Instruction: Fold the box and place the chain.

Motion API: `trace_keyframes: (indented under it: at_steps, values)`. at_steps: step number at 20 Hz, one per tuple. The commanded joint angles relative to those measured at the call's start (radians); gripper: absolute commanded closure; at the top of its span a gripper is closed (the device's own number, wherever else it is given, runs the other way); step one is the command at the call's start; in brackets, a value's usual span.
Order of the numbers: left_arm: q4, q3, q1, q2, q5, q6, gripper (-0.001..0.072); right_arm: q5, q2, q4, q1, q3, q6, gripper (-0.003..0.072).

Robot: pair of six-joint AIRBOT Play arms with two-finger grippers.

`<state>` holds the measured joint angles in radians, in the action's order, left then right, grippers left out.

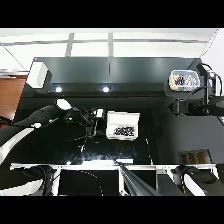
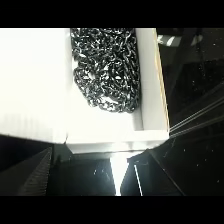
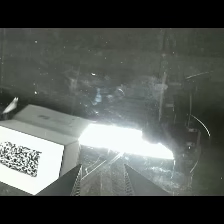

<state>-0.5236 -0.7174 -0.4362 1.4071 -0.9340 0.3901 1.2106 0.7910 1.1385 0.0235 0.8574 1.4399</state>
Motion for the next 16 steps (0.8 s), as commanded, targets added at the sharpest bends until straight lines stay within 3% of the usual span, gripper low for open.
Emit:
trace_keyframes:
  at_steps: [1, 7, 16]
  values:
    - [-0.001, 0.0, -0.011, 0.001, 0.007, -0.061, 0.0002, -0.003, -0.001, 0.0, 0.0, 0.0, 0.0, 0.0379]
    - [-0.055, 0.001, -0.036, 0.001, 0.006, -0.089, 0.0003, -0.003, -0.001, 0.0, 0.0, 0.0, 0.0, 0.0379]
    - [-0.028, 0.001, -0.057, 0.001, 0.013, -0.113, 0.0003, -0.003, -0.001, 0.0, 0.0, 0.0, 0.0, 0.0378]
